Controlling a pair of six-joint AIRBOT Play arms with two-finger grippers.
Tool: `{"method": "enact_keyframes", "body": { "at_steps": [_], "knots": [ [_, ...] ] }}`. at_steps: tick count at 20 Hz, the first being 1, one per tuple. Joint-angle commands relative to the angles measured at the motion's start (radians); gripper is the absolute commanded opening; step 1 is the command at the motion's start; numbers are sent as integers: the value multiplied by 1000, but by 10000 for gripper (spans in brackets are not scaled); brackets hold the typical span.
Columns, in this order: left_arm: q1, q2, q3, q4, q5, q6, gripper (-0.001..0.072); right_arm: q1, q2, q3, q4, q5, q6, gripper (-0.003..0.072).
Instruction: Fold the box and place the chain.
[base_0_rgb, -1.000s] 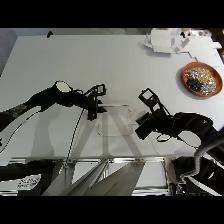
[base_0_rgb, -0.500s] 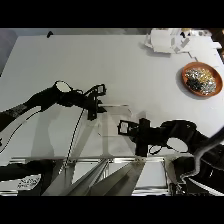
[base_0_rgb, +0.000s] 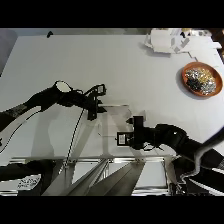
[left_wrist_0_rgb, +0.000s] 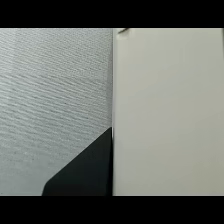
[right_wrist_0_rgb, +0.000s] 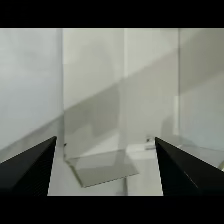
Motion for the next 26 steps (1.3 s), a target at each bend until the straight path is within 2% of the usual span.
{"method": "enact_keyframes", "body": {
  "at_steps": [1, 4, 9, 16, 20, 24, 26],
  "knots": [
    [0, 0, 0, 0, 0, 0, 10, 4, -41, -16, -13, -81, -23, 670],
    [0, 0, 0, 0, 0, 0, 10, 4, -73, -16, -13, -77, -23, 670],
    [0, 0, 0, 0, 1, 0, 10, 40, -46, -21, -44, -24, -18, 668],
    [0, 0, 0, 0, 0, 0, 10, -63, -47, -32, -44, -93, -4, 662],
    [0, 0, 0, 0, 0, 0, 10, -72, -46, -31, -41, -100, -5, 662],
    [0, 0, 0, 0, 0, 0, 10, -74, -46, -10, 18, -88, -21, 662],
    [0, 0, 0, 0, 0, 0, 10, -106, -46, 18, 101, -57, -73, 662]
  ]
}}
